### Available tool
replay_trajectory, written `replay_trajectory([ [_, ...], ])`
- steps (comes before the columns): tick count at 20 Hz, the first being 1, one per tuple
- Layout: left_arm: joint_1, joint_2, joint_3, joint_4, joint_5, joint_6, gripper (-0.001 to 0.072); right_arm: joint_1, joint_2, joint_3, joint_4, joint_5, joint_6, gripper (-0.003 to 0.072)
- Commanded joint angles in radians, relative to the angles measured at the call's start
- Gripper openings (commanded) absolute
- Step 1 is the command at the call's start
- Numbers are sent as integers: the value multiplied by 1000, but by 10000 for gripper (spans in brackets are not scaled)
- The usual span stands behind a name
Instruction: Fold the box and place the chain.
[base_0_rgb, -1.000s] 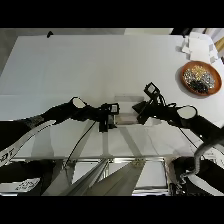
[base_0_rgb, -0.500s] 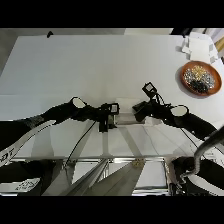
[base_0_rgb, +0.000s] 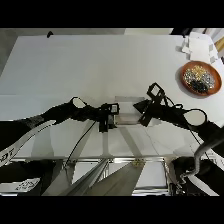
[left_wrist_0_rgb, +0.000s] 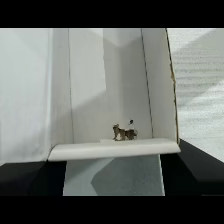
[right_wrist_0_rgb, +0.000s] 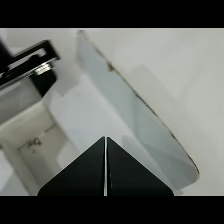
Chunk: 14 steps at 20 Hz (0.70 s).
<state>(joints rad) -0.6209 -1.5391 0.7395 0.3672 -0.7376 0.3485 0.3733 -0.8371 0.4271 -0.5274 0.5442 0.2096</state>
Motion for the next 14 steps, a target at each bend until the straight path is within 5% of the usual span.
replay_trajectory([
  [1,0,1,0,0,0,0,273,1,112,1,-408,187,0,19],
  [4,0,1,0,0,0,0,273,-6,115,-3,-734,341,4,19],
  [5,0,1,0,0,1,0,273,-6,113,-7,-752,335,4,30],
  [7,0,1,0,0,0,0,273,-6,100,-12,-740,299,3,227],
  [14,0,1,0,0,1,0,273,-6,-51,-12,-747,156,-1,234],
])
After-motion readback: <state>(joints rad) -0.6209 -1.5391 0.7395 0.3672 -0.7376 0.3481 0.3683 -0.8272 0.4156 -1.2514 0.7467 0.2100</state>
